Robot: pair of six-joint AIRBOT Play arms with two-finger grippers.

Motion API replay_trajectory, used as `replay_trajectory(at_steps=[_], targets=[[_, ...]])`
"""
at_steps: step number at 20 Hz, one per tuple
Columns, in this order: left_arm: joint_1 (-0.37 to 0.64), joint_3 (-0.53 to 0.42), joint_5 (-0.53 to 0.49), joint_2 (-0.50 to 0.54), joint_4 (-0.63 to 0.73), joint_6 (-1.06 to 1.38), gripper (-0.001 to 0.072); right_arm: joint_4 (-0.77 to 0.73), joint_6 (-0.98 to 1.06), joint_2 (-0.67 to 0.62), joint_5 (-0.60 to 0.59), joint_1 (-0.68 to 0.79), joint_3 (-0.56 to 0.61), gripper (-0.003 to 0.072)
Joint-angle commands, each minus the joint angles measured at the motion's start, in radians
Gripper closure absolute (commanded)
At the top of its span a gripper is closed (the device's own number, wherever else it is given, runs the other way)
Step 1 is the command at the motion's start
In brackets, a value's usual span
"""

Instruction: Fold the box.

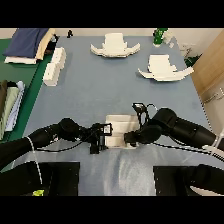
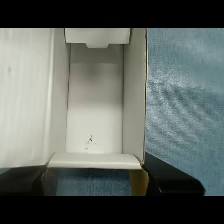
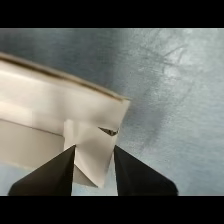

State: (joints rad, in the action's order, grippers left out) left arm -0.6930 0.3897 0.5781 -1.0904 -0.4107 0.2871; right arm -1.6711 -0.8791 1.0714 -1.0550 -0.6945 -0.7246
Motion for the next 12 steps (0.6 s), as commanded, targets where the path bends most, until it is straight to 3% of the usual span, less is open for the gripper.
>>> replay_trajectory(at_steps=[1, 8, 10, 12], targets=[[0.001, 0.000, 0.000, 0.000, 0.000, 0.000, 0.0262, 0.116, 0.205, 0.086, -0.047, -0.058, -0.043, 0.0334], [0.001, 0.000, 0.000, 0.000, 0.000, 0.000, 0.0262, 0.123, 0.351, 0.150, -0.057, -0.058, -0.049, 0.0359], [0.001, 0.000, 0.000, 0.000, 0.000, 0.000, 0.0262, 0.132, 0.365, 0.151, -0.057, -0.058, -0.049, 0.0455], [0.001, 0.000, 0.000, 0.000, 0.000, 0.000, 0.0262, 0.146, 0.372, 0.151, -0.057, -0.058, -0.049, 0.0630]])
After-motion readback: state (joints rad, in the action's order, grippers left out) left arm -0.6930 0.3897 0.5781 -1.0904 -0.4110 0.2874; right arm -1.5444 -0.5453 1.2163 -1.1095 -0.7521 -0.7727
